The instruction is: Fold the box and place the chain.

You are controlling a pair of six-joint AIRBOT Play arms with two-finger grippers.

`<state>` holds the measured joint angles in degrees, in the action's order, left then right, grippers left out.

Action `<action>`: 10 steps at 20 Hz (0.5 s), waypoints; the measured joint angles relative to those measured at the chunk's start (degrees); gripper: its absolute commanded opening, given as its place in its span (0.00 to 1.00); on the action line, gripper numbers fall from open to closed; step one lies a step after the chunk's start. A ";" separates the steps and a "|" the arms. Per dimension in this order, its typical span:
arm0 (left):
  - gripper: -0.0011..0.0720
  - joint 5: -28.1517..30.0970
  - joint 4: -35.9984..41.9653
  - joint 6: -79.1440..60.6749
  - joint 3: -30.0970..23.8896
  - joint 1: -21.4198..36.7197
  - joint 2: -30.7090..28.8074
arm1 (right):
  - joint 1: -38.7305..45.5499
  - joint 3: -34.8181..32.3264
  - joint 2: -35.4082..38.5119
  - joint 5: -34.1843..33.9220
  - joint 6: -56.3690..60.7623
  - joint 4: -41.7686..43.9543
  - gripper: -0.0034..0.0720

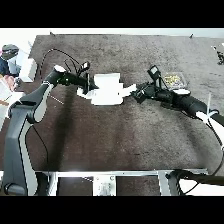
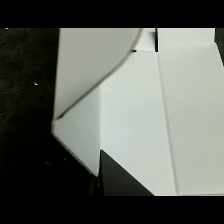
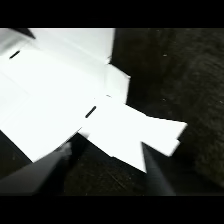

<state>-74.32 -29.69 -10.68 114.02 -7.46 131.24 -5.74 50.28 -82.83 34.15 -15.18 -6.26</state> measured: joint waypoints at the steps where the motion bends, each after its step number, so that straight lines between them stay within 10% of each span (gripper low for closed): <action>1: 0.03 -0.04 -0.11 0.00 0.00 0.00 0.00 | -0.48 0.66 -1.11 1.07 -1.49 -0.02 0.86; 10: 0.03 -0.07 -0.52 0.11 0.00 0.00 0.02 | -7.26 10.05 -9.81 9.86 -7.63 -19.17 0.86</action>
